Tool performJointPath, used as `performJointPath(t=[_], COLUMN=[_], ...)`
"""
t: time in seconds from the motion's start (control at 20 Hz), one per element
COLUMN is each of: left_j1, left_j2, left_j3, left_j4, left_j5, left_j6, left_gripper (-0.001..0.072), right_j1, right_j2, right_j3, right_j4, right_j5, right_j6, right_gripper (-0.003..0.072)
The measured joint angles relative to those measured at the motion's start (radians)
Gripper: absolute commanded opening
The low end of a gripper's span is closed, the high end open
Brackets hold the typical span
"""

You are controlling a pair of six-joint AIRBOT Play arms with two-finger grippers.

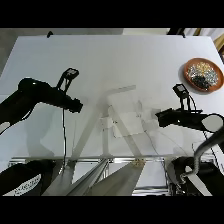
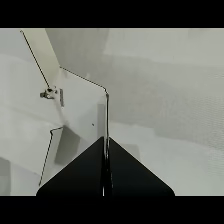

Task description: Fold the box and place the chain.

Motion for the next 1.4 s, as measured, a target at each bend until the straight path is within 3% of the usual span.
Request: performJointPath(t=[0.25, 0.45, 0.8, 0.9, 0.95, 1.4], left_j1=[0.0, 0.0, 0.002, 0.002, 0.002, -0.008], left_j2=[-0.04, -0.138, -0.387, -0.438, -0.454, -0.496], left_j3=[0.0, 0.005, 0.154, 0.201, 0.217, 0.254], left_j4=[-0.471, -0.659, -0.785, -0.794, -0.799, -0.806], left_j5=[0.009, 0.015, 0.132, 0.177, 0.186, 0.123], left_j6=[0.5, 0.708, 0.828, 0.838, 0.84, 0.835], left_gripper=[0.0305, 0.0294, 0.0309, 0.0531, 0.0594, 0.0554], right_j1=[0.011, 0.013, 0.013, 0.013, 0.013, 0.013], right_j2=[-0.009, -0.01, -0.01, -0.01, -0.01, -0.01], right_j3=[0.0, 0.0, 0.0, 0.0, 0.0, 0.0], right_j4=[-0.017, -0.021, -0.023, -0.023, -0.023, -0.023], right_j5=[-0.005, -0.001, 0.002, 0.003, 0.004, 0.026], right_j6=[0.021, 0.025, 0.024, 0.024, 0.024, 0.023], right_gripper=[0.0011, 0.0011, 0.0011, 0.0011, 0.0011, 0.0011])
